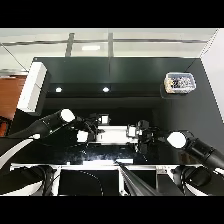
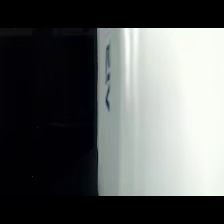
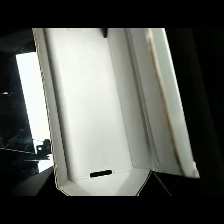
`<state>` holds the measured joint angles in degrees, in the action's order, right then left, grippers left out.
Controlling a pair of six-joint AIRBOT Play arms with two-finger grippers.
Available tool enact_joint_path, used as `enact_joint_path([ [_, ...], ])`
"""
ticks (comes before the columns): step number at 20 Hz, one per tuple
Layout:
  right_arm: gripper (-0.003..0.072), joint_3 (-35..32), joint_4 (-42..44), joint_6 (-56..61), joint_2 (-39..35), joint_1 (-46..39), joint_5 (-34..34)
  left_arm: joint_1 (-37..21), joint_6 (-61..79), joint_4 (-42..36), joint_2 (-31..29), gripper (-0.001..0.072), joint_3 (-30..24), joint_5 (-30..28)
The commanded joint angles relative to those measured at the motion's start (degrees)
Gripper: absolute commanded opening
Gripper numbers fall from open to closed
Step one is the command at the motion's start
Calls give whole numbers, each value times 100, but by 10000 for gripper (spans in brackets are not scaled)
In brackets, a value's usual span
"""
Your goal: Fold the box and place the chain.
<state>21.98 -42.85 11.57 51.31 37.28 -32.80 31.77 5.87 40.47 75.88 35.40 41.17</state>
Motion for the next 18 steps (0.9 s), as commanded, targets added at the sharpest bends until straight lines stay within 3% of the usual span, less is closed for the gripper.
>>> enact_joint_path([
  [1,635,-2,446,-422,57,-13,-166,2,-9,-4,0,23,4,-4],
  [7,635,0,1753,-2277,640,-197,-280,2,-9,-4,0,23,4,-2],
  [12,635,0,1600,-2594,1113,-772,-723,2,-9,-4,0,23,4,-2],
  [18,634,2,1646,-2859,1158,-811,-807,4,-9,-4,0,23,4,-4],
])
